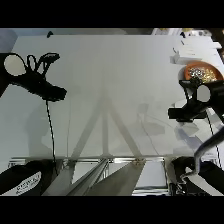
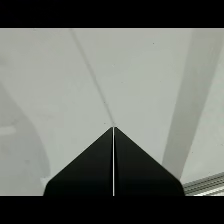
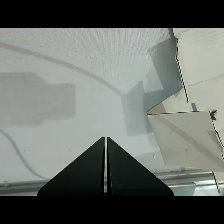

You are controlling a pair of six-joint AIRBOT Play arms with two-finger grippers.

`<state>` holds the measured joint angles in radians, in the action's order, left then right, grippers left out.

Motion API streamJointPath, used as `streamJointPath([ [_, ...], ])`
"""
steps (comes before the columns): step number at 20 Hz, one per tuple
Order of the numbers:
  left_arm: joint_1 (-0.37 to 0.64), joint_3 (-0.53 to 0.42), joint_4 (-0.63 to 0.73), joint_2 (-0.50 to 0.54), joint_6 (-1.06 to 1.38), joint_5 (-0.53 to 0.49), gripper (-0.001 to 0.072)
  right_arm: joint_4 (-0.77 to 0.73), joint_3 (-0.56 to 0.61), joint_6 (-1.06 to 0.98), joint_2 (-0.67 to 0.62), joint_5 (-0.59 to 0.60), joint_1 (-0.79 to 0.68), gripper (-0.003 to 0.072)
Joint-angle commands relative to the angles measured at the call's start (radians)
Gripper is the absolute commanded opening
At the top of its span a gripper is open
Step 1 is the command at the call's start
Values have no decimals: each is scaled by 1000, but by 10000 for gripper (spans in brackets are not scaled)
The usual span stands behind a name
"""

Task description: Fold the box and place the chain.

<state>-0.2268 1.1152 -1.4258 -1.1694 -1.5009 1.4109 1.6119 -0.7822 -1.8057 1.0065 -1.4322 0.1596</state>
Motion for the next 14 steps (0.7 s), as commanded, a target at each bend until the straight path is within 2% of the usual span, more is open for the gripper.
streamJointPath([
  [1, 1, 0, 0, 1, 0, 0, 8, 5, 0, 0, -1, 3, 1, 19],
  [7, 1, 0, 0, 1, 0, 0, 8, 14, 0, 10, -1, 8, 1, 19],
  [10, 1, 0, 0, 1, 0, 0, 8, 74, 0, 19, -1, 50, 1, 19],
  [12, 1, 0, 0, 1, 0, 0, 8, 232, -2, 5, -1, 60, -17, 19],
  [14, 1, 0, 0, 1, 0, 0, 8, 382, -18, -26, 0, 66, -105, 19],
])
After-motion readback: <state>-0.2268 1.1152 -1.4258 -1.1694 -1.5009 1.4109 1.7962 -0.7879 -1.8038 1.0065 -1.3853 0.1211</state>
